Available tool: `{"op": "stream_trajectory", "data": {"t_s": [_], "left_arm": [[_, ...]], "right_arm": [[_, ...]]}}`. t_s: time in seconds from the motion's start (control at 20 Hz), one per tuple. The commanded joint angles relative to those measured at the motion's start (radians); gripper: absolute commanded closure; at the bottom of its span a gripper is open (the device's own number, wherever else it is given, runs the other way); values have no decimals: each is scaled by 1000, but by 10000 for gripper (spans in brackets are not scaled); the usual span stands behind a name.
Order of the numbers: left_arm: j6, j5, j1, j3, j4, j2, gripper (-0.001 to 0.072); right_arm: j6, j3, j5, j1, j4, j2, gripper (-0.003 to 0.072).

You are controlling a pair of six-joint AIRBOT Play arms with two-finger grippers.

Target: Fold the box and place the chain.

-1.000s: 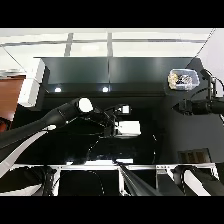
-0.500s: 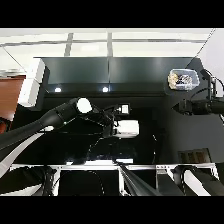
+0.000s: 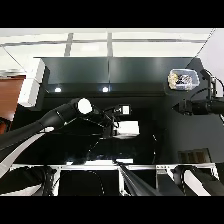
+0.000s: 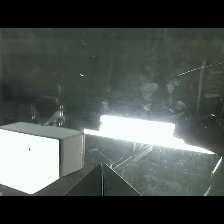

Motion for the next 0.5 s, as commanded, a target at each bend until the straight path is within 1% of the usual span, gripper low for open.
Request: {"op": "stream_trajectory", "data": {"t_s": [0.0,0.2,0.35,0.45], "left_arm": [[-4,3,-9,0,8,-1,2],[-6,4,-25,-6,23,-2,2],[-48,25,-27,-6,61,-2,2],[-57,37,-27,-6,63,-2,2]], "right_arm": [[1,0,0,0,0,0,679],[0,0,0,0,0,0,679],[0,0,0,0,0,0,679],[1,0,0,0,0,0,678]]}}
